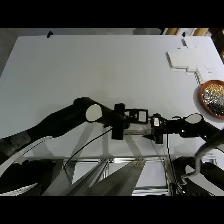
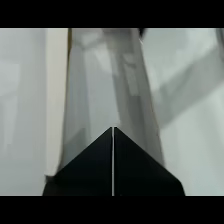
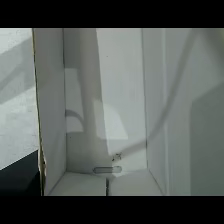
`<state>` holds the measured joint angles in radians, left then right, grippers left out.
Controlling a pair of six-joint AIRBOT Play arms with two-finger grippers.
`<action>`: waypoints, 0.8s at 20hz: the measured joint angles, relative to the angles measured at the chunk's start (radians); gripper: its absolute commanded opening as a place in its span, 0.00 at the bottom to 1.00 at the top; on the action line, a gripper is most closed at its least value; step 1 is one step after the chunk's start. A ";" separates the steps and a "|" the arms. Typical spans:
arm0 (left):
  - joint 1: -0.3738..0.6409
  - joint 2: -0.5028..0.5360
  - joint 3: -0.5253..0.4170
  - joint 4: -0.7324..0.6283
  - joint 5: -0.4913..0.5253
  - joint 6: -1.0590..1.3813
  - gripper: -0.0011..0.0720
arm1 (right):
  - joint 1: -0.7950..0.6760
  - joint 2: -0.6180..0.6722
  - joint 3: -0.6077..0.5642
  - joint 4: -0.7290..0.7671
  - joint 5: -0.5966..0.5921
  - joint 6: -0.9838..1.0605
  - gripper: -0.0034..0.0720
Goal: Fold the box and place the chain.
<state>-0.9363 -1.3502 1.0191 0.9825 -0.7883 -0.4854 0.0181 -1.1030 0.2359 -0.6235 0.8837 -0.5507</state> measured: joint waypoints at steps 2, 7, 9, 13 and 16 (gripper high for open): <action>0.007 -0.027 0.021 -0.017 0.082 -0.027 0.02 | 0.000 0.000 0.000 0.000 -0.007 0.001 0.50; 0.059 -0.060 0.042 -0.030 0.162 -0.098 0.02 | 0.000 0.000 0.000 -0.003 -0.009 0.001 0.50; 0.078 -0.078 0.045 -0.035 0.198 -0.110 0.02 | 0.000 0.000 0.000 -0.002 -0.008 0.000 0.50; 0.099 -0.156 0.047 -0.064 0.222 -0.114 0.02 | 0.000 0.000 0.000 0.000 -0.005 0.000 0.50; 0.103 -0.209 0.047 -0.097 0.209 -0.097 0.02 | 0.000 0.000 0.000 0.001 -0.003 0.001 0.50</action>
<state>-0.8330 -1.5589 1.0660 0.8856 -0.5797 -0.5819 0.0181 -1.1034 0.2356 -0.6228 0.8803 -0.5495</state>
